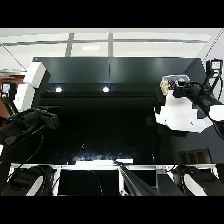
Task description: Fold the box and place the chain.
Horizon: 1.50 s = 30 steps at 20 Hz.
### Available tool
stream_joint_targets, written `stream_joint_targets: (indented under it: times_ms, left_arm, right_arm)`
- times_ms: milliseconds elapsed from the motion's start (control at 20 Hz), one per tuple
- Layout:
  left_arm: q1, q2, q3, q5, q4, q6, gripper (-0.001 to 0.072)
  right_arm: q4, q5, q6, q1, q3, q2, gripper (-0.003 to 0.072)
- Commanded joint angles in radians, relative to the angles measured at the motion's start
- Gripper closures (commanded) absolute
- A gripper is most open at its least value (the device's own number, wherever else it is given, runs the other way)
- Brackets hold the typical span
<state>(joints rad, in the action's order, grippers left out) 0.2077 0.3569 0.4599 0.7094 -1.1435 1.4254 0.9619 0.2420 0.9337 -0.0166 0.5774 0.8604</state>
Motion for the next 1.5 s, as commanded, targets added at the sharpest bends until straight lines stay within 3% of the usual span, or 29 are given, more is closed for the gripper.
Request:
stream_joint_targets:
  times_ms: [0, 700, 1050, 1200, 1450]
  left_arm:
    - [0.0, -0.001, -0.003, -0.001, 0.0, -0.001, 0.068]
    - [0.0, 0.0, -0.005, -0.03, 0.004, -0.005, 0.068]
    - [0.0, 0.0, -0.005, -0.163, 0.036, -0.004, 0.068]
    - [0.0, 0.0, -0.005, -0.156, 0.036, -0.004, 0.068]
    - [0.0, 0.002, -0.005, -0.151, 0.036, -0.004, 0.068]
  right_arm:
    - [0.0, 0.002, 0.0, 0.0, -0.001, 0.001, 0.066]
    - [-0.001, 0.004, 0.0, 0.0, -0.001, 0.001, 0.066]
    - [-0.001, 0.004, 0.0, 0.0, -0.001, 0.001, 0.0661]
    - [0.053, -0.06, 0.0, -0.008, -0.001, 0.001, 0.0661]
    - [0.004, -0.104, 0.002, -0.003, -0.001, 0.001, 0.066]
